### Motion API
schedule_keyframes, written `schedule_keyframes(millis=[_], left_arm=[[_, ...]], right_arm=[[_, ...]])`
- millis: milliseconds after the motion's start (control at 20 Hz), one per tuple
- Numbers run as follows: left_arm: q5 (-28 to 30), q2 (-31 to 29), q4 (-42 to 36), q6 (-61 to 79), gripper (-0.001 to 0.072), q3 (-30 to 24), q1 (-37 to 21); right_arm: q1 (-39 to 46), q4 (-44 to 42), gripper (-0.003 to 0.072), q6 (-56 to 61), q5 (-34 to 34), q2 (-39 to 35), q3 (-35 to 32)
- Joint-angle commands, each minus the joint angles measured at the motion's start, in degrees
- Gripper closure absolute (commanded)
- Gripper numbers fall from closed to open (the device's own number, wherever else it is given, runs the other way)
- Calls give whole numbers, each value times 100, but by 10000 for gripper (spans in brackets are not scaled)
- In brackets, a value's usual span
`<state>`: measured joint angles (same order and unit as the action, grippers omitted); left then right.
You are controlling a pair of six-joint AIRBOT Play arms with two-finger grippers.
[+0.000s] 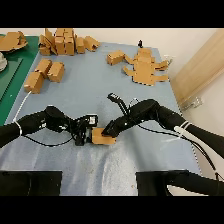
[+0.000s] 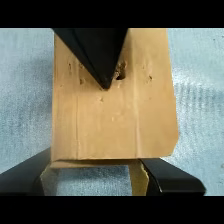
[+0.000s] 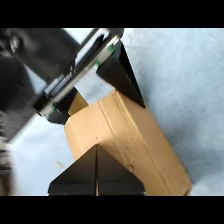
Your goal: Fold the box.
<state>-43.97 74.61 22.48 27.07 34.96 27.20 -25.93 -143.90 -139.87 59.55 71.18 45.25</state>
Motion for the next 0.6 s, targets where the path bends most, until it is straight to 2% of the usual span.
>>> schedule_keyframes(millis=[0,200,250,400,450,550], left_arm=[[0,4,0,2,330,4,-4],[0,4,0,2,330,4,-4],[0,4,0,2,330,4,-4],[0,4,0,2,330,4,-4],[0,4,0,2,330,4,-4],[0,4,0,2,330,4,-4]], right_arm=[[-560,973,685,-142,-984,-540,-205],[-1248,2151,683,-144,-1473,-1023,-205],[-1373,2354,658,-144,-1499,-1102,-205],[-1637,2662,424,-144,-1443,-1209,-205],[-1672,2765,374,-144,-1445,-1209,-205],[-1668,2894,326,-168,-1469,-1202,-208]])
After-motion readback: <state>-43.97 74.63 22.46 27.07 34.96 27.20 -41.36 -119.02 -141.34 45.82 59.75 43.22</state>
